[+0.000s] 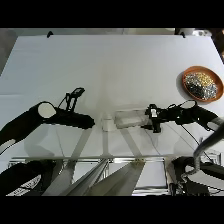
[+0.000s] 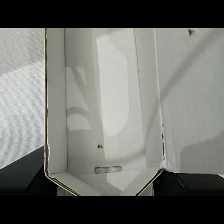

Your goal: Fold the box and place the chain.

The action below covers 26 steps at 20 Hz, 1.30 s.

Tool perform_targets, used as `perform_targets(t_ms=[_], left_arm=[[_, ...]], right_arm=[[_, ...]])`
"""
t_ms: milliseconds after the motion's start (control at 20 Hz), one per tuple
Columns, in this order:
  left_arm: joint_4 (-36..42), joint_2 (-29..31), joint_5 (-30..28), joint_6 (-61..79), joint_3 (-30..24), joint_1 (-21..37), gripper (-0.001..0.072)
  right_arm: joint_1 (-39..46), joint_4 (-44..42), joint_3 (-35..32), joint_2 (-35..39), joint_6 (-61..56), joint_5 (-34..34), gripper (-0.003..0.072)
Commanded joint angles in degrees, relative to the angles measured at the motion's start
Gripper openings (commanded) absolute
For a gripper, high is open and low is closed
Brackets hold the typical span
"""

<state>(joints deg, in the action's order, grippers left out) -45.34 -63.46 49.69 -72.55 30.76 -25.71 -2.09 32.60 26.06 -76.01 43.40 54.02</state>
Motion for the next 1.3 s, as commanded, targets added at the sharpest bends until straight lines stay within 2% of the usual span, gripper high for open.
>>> perform_targets(t_ms=[0,100,450,600,750,1000,1250], left_arm=[[9.3,-7.4,-3.6,3.1,-0.8,-1.7,0.0006],[10.6,-9.2,-5.8,3.4,-0.8,-2.6,0.0007],[14.9,-9.7,-8.8,7.2,-0.8,-2.6,0.0007],[14.9,-11.5,-6.9,7.2,-0.8,-2.7,0.0006],[15.3,-12.6,-7.3,7.3,-0.8,-3.8,0.0007],[25.5,-12.5,-6.5,16.4,-0.7,-4.4,0.0008],[26.7,-9.9,-5.2,19.7,-0.7,-4.4,0.0010]], right_arm=[[0.0,0.0,0.0,0.0,0.0,0.0,0.0457],[0.0,0.0,0.0,0.0,0.0,0.0,0.0457],[0.0,0.0,0.0,0.0,0.0,0.0,0.0457],[0.0,0.0,0.0,0.0,0.0,0.0,0.0457],[0.0,0.0,0.0,0.0,0.0,0.0,0.0457],[0.0,0.0,0.0,0.0,0.0,0.0,0.0457],[0.0,0.0,0.0,0.1,0.0,0.0,0.0457]])
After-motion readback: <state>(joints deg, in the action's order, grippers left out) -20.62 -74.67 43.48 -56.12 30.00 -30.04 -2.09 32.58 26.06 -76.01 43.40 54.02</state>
